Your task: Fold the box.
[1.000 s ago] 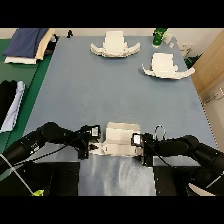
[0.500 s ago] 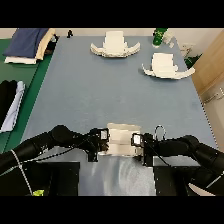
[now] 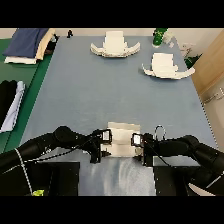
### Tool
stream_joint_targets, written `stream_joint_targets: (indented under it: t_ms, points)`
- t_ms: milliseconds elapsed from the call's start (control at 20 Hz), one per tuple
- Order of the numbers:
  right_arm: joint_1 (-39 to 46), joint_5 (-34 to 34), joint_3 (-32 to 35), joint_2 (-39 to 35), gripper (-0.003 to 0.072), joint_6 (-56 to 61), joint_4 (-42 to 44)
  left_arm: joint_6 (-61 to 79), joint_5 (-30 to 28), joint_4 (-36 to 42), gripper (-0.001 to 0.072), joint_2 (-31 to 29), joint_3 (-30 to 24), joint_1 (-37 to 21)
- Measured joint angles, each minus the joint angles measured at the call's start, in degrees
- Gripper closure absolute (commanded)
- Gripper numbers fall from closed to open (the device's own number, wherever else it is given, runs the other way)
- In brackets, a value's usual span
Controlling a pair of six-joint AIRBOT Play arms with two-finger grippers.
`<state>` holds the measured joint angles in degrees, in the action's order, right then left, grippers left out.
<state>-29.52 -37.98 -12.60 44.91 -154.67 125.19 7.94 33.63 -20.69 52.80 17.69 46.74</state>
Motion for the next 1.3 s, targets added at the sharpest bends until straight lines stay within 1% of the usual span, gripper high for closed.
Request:
stream_joint_targets:
  t_ms: [100,200,350,450,550,750,850,950,1050,1200,1300]
  points:
    - [0.0,0.0,0.0,0.0,0.0174,0.0,0.0,-0.9,0.7,-0.3,0.0696,0.0,0.0,0.0]
    - [0.0,0.0,0.0,0.0,0.0174,0.1,0.1,-4.9,0.8,-3.7,0.0695,-0.6,0.0,0.0]
    - [0.0,0.0,0.0,0.0,0.0174,0.1,0.1,-18.3,1.7,-14.5,0.0694,-3.9,0.0,0.0]
    - [0.0,0.0,0.0,0.0,0.0174,0.1,0.1,-30.6,2.8,-23.5,0.0695,-7.6,0.0,0.0]
    - [0.0,0.0,0.0,0.0,0.0174,0.1,0.1,-43.0,3.9,-30.7,0.0695,-12.1,0.0,0.0]
    - [0.0,0.0,0.0,0.0,0.0174,0.1,0.1,-67.5,4.0,-38.7,0.0696,-21.4,0.9,-0.9]
    - [0.0,0.0,-0.1,0.0,0.0174,0.1,0.1,-83.3,5.4,-44.7,0.0695,-24.8,1.9,-3.7]
    - [0.0,0.0,-0.1,0.0,0.0174,0.1,0.1,-98.3,9.7,-50.2,0.0695,-26.8,3.1,-8.7]
    - [0.0,0.0,-0.1,0.0,0.0174,0.1,0.1,-107.1,15.1,-52.9,0.0695,-27.8,3.8,-14.3]
    - [0.0,0.0,-0.1,0.0,0.0174,0.1,0.1,-113.3,22.1,-51.8,0.0695,-27.4,3.8,-22.1]
    - [0.0,0.0,-0.1,0.0,0.0174,0.1,0.1,-113.7,24.5,-48.2,0.0695,-25.6,2.9,-24.5]
